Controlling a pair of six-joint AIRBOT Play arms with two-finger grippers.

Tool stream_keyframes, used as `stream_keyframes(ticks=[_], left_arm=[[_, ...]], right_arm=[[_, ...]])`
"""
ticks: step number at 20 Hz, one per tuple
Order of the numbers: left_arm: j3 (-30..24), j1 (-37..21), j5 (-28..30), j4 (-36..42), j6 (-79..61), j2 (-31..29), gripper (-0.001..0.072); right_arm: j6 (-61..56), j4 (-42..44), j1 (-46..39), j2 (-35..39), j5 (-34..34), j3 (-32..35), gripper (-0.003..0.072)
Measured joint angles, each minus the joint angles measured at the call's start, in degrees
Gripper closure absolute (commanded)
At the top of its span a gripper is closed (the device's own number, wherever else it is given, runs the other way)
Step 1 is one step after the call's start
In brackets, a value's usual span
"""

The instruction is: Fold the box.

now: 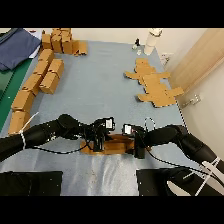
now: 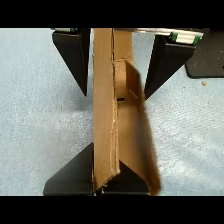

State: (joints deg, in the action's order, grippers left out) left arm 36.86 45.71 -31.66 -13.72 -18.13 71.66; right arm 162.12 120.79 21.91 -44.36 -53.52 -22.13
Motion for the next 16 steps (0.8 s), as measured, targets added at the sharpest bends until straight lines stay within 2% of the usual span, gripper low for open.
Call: stream_keyframes(ticks=[5,16], left_arm=[[0.0,0.0,0.0,0.0,0.0,0.0,0.0695],[0.0,0.0,0.0,0.0,0.0,0.0,0.0695]], right_arm=[[0.6,0.4,0.0,0.0,-2.1,-0.1,-0.0020],[0.8,0.7,0.0,-2.8,2.4,-0.1,-0.0004]])
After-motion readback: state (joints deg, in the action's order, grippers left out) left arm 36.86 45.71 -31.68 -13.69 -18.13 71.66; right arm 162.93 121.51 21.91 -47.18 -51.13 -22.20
